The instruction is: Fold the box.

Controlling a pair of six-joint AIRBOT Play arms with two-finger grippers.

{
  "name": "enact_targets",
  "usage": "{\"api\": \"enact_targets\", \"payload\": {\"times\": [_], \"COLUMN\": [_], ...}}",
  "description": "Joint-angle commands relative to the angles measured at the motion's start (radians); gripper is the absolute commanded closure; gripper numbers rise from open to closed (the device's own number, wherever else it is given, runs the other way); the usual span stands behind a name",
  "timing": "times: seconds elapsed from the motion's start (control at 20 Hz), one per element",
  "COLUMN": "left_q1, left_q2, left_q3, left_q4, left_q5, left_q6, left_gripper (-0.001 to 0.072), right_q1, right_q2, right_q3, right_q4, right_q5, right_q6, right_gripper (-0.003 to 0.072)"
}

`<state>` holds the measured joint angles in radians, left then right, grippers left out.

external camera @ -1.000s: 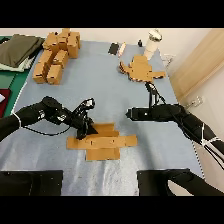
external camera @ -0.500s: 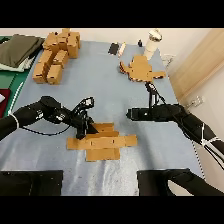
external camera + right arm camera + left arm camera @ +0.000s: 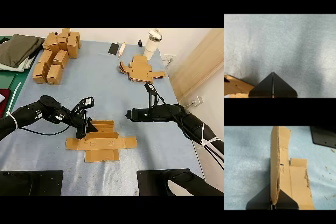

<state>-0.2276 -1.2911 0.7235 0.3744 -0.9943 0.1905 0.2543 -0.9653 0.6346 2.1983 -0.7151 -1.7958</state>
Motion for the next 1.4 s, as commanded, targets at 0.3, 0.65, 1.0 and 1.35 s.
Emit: {"api": "enact_targets", "payload": {"times": [0.3, 0.65, 1.0, 1.35], "left_q1": [-0.106, -0.106, -0.106, -0.105], "left_q2": [-0.001, -0.005, -0.005, -0.005], "left_q3": [-0.006, -0.017, -0.017, -0.017], "left_q4": [-0.092, -0.088, -0.021, -0.007], "left_q5": [0.127, 0.095, 0.068, 0.069], "left_q6": [0.108, 0.091, 0.028, 0.018], "left_gripper": [0.0696, 0.0695, 0.0695, 0.0695], "right_q1": [0.000, 0.000, 0.000, 0.000], "right_q2": [-0.001, -0.001, -0.001, 0.000], "right_q3": [0.000, 0.000, 0.000, 0.000], "right_q4": [-0.005, -0.005, -0.006, -0.005], "right_q5": [0.003, 0.003, 0.003, -0.015], "right_q6": [0.000, 0.000, -0.002, 0.001], "right_gripper": [0.0684, 0.0683, 0.0684, 0.0684]}}
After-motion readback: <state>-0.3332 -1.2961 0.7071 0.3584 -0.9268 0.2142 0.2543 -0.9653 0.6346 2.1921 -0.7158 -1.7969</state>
